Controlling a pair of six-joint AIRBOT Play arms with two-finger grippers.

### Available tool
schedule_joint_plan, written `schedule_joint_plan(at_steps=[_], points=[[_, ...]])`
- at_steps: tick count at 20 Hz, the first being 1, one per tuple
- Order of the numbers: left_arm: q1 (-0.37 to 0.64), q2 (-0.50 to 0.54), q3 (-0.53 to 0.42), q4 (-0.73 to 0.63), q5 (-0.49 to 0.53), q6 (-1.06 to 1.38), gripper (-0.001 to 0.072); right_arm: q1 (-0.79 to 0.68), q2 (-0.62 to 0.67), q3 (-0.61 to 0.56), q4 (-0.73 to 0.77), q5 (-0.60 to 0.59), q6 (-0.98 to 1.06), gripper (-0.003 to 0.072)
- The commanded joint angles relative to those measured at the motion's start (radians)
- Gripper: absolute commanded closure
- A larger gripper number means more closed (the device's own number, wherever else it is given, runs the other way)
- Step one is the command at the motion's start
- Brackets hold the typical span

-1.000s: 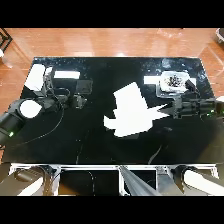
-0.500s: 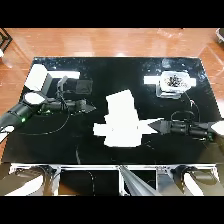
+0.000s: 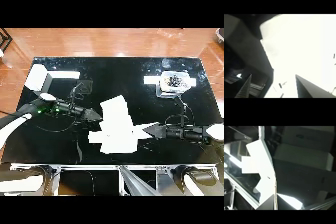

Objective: Fold the box and place the chain.

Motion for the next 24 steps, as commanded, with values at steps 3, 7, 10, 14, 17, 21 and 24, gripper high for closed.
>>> schedule_joint_plan(at_steps=[3, 7, 10, 14, 17, 21, 24], points=[[-0.025, -0.142, 0.018, -0.143, -0.158, 0.259, 0.0082, 0.006, 0.002, 0.0, 0.001, -0.012, 0.018, 0.0663], [-0.035, -0.183, 0.04, -0.209, -0.224, 0.359, 0.0096, 0.006, 0.002, 0.0, 0.001, -0.015, 0.021, 0.0663], [-0.035, -0.183, 0.054, -0.206, -0.291, 0.42, 0.0096, 0.006, 0.002, 0.0, 0.0, -0.02, 0.021, 0.0663], [-0.035, -0.183, 0.054, -0.195, -0.367, 0.463, 0.0097, 0.006, 0.001, 0.0, 0.0, -0.043, 0.021, 0.0663], [-0.035, -0.183, 0.054, -0.155, -0.307, 0.462, 0.0116, 0.006, 0.001, 0.0, -0.004, -0.048, 0.021, 0.0663], [-0.035, -0.183, 0.069, -0.154, -0.289, 0.465, 0.0165, 0.007, 0.001, 0.0, -0.052, -0.034, 0.022, 0.0663], [-0.037, -0.183, 0.091, -0.135, -0.3, 0.464, 0.0165, 0.007, 0.001, 0.0, -0.055, -0.034, 0.021, 0.0663]])
